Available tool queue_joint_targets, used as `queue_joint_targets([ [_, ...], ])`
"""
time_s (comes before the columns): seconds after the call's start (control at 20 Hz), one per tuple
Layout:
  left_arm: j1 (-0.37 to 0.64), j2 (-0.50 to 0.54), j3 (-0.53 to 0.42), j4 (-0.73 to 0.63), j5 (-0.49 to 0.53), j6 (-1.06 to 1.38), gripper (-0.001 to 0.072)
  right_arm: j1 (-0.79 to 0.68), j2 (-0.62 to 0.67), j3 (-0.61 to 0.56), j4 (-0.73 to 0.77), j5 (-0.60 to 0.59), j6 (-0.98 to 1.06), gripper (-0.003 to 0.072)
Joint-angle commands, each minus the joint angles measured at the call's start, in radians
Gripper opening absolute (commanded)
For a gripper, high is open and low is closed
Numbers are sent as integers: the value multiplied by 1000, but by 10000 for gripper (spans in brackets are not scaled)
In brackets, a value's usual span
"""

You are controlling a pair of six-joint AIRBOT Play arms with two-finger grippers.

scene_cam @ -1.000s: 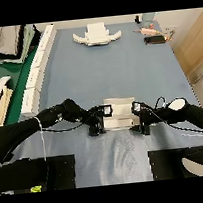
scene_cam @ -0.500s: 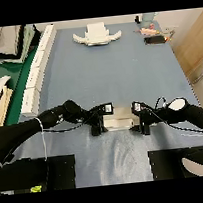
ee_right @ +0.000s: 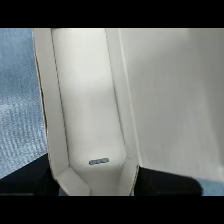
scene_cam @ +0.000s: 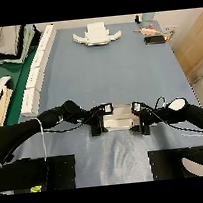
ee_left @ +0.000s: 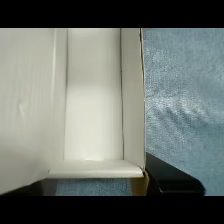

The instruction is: Fold the box.

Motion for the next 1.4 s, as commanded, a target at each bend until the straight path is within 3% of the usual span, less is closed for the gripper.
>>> queue_joint_targets([
  [0.0,0,4,-1,-3,-9,-3,595,0,0,0,0,-2,0,525],
  [0.4,45,58,-21,-3,0,-31,603,0,0,0,0,-2,0,525],
  [0.5,45,77,-47,-9,1,-28,689,0,0,0,0,-2,0,525],
  [0.65,43,70,-58,-14,8,-3,689,0,0,0,0,-2,0,525],
  [0.85,27,51,-58,-118,9,94,689,0,0,0,0,-2,0,525],
  [1.3,13,51,-59,-99,15,74,687,0,0,0,0,-2,0,525],
  [1.35,13,51,-59,-93,15,68,617,0,0,0,0,-2,0,525],
])
